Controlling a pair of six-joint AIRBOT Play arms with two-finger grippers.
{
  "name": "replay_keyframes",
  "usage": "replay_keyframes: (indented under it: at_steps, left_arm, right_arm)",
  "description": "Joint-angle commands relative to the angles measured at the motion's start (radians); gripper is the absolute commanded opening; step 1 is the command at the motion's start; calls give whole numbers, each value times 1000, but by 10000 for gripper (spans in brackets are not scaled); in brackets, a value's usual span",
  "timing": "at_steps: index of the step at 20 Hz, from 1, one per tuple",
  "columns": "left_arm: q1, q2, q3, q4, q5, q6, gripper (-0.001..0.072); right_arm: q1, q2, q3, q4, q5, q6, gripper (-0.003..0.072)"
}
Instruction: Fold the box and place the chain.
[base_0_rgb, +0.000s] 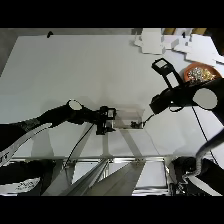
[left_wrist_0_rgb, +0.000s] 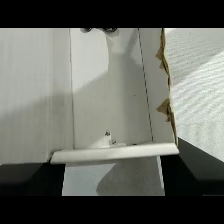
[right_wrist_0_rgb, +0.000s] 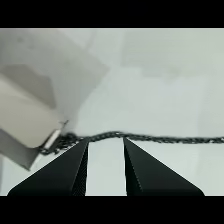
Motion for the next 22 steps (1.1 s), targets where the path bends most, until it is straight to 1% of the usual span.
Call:
replay_keyframes:
  at_steps: [1, 3, 5, 7, 9, 11, 15, 17, 18, 22]
  left_arm:
    - [1, 1, 0, 0, 0, 0, 150]
    - [0, 1, 0, 0, 0, 0, 150]
    - [0, 1, 0, 0, 0, 0, 150]
    - [0, 1, 0, 0, 0, 0, 150]
    - [1, 1, 0, 0, 0, 0, 150]
    - [0, 1, 0, 0, 0, 0, 150]
    - [0, 1, 0, 0, 0, 0, 150]
    - [0, 1, 0, 0, 0, 0, 150]
    - [0, 1, 0, 0, 0, 0, 150]
    - [0, 1, 0, 0, 0, 0, 150]
  right_arm:
    - [-71, -16, 4, -75, 0, 46, 250]
    - [-153, -32, 4, -64, 8, 46, 250]
    - [-222, -56, 4, -7, 5, 45, 250]
    - [-256, -97, 2, 37, 8, 42, 240]
    - [-254, -147, -9, 54, 11, 42, 240]
    - [-254, -201, -18, 111, 13, 42, 241]
    - [-254, -283, -21, 120, 5, 42, 243]
    - [-254, -305, -21, 121, 4, 42, 258]
    - [-254, -314, -21, 120, 4, 42, 281]
    - [-254, -337, -21, 120, 4, 42, 281]
